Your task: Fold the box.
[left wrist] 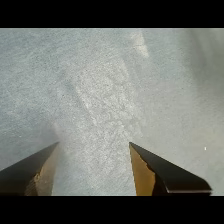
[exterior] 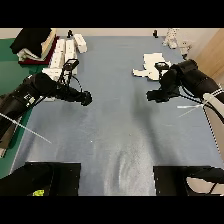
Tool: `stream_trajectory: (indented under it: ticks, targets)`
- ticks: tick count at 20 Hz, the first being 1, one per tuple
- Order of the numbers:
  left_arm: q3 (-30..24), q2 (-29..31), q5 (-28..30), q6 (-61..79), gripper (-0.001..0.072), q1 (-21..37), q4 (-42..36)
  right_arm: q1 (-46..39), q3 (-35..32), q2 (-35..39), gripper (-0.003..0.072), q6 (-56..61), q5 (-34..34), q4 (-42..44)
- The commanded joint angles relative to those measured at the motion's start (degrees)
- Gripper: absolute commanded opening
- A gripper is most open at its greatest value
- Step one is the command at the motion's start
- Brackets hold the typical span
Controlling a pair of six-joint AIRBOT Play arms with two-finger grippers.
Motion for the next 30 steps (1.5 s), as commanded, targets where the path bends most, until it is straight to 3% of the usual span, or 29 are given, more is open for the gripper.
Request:
stream_trajectory:
  ticks: [1, 10, 11, 12, 13, 16, 18, 19, 24, 30]
  targets:
    - [0.0, 0.0, 0.0, 0.0, 0.0689, 0.0, 0.0, 0.0, 0.0, 0.0, 0.0022, 0.0, 0.0, 0.0]
    - [0.0, 0.0, 0.0, 0.0, 0.0690, 0.0, 0.0, 0.0, 0.0, 0.0, 0.0024, 0.7, 0.4, 3.8]
    - [0.0, 0.0, 0.0, 0.0, 0.0690, 0.0, 0.0, 0.0, 0.0, -0.1, 0.0096, 2.7, 0.2, 5.1]
    - [0.0, 0.0, 0.0, 0.0, 0.0690, 0.0, 0.0, 0.0, 0.1, -0.1, 0.0289, 4.6, 0.8, 5.2]
    - [0.0, 0.0, 0.0, 0.0, 0.0690, 0.0, 0.0, -0.7, 0.8, -0.2, 0.0337, 5.8, 1.1, 4.9]
    - [0.0, 0.0, 0.0, 0.0, 0.0690, 0.0, 0.0, -8.2, 8.9, -3.3, 0.0339, 6.0, -2.0, 5.2]
    - [0.0, 0.0, 0.0, 0.0, 0.0690, 0.0, 0.0, -16.0, 16.5, -7.1, 0.0418, 5.8, -4.2, 6.0]
    - [0.0, 0.0, 0.0, 0.0, 0.0690, 0.0, 0.0, -20.1, 19.8, -9.2, 0.0418, 4.3, -4.0, 7.8]
    - [0.0, 0.0, 0.0, 0.0, 0.0690, 0.0, 0.0, -39.0, 34.3, -26.0, 0.0417, -7.6, -2.3, 28.5]
    - [0.0, 0.0, 0.0, 0.0, 0.0690, 0.0, 0.0, -44.2, 49.3, -42.2, 0.0406, -13.7, -1.3, 40.5]
